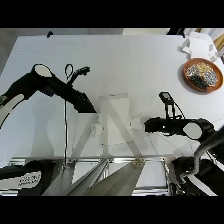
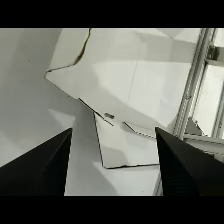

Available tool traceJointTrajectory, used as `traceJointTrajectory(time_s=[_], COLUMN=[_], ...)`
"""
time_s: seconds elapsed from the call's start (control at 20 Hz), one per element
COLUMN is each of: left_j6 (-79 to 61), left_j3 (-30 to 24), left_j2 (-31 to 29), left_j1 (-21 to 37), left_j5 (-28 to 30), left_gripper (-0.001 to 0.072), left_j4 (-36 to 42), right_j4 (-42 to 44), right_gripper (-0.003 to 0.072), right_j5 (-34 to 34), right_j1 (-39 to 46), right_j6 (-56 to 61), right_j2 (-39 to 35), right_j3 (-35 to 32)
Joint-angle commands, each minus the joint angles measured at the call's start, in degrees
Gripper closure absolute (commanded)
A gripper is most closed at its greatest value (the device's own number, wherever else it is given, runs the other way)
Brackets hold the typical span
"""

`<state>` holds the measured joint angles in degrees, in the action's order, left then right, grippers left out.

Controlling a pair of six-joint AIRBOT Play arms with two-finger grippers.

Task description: Fold the box and place the chain.

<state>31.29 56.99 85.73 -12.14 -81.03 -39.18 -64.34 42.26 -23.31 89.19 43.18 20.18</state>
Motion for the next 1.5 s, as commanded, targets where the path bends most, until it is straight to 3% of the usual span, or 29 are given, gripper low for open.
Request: traceJointTrajectory(time_s=[0.0, 0.1, 0.2, 0.5, 0.55, 0.6, 0.7, 0.8, 0.85, 0.95, 1.0, 1.05, 1.1, 1.3, 1.4, 1.45], left_j6=[-2.49, -3.32, -4.13, -4.11, -4.13, -4.2, -4.11, -4.31, -4.31, -4.33, -4.35, -4.7, -6.19, -12.31, -13.51, -13.97], left_j3=[-2.78, -3.28, -3.3, -3.3, -3.3, -3.3, -3.3, -3.3, -3.3, -3.28, -3.28, -3.28, -3.28, -3.3, -3.28, -3.28], left_j2=[3.1, 4.98, 6.62, 7.78, 7.78, 7.78, 7.78, 7.78, 7.78, 7.78, 7.78, 7.76, 7.76, 7.76, 7.76, 7.72], left_j1=[-0.87, -1.18, -2.38, -8.68, -9.25, -9.42, -9.31, -9.31, -9.31, -9.27, -9.27, -9.31, -9.31, -9.51, -9.51, -9.51], left_j5=[0.85, 3.13, 6.19, 16.04, 16.87, 17.0, 16.02, 14.29, 13.84, 14.21, 14.88, 15.41, 15.43, 13.18, 12.66, 12.66], left_gripper=[0.0137, 0.0133, 0.0078, 0.0094, 0.0142, 0.0238, 0.0309, 0.0334, 0.0394, 0.0604, 0.0641, 0.0649, 0.0705, 0.0703, 0.0707, 0.0707], left_j4=[3.19, 6.58, 8.74, 9.97, 9.77, 9.29, 7.52, 4.87, 3.56, 2.89, 2.91, 2.97, 3.43, 4.0, 4.0, 4.0], right_j4=[0.11, 0.13, 0.13, 0.15, 0.15, 0.15, 0.15, 0.13, 0.13, 0.13, 0.13, 0.13, 0.13, 0.44, 2.58, 4.15], right_gripper=[0.067, 0.067, 0.067, 0.067, 0.067, 0.067, 0.067, 0.067, 0.067, 0.067, 0.067, 0.067, 0.067, 0.0655, 0.0444, 0.0388], right_j5=[-0.13, -0.13, -0.11, -0.11, -0.09, -0.09, -0.09, -0.11, -0.11, -0.09, -0.09, -0.09, -0.09, 0.09, 0.28, 0.28], right_j1=[-0.07, -0.07, -0.07, -0.07, -0.07, -0.07, -0.07, -0.07, -0.07, -0.07, -0.07, -0.07, -0.07, -0.07, -0.07, -0.07], right_j6=[0.02, 0.02, 0.63, 0.63, 0.63, 0.68, 0.81, 0.81, 0.81, 0.81, 0.81, 0.81, 0.81, 0.81, 0.81, 0.79], right_j2=[0.04, 0.04, 0.04, 0.04, 0.04, 0.04, 0.04, 0.04, 0.04, 0.04, 0.04, 0.04, 0.04, 0.02, 0.02, -0.09], right_j3=[-0.02, -0.02, -0.02, -0.02, -0.02, 0.0, -0.02, -0.02, -0.02, -0.02, -0.02, -0.02, -0.02, 0.0, 0.04, 0.04])
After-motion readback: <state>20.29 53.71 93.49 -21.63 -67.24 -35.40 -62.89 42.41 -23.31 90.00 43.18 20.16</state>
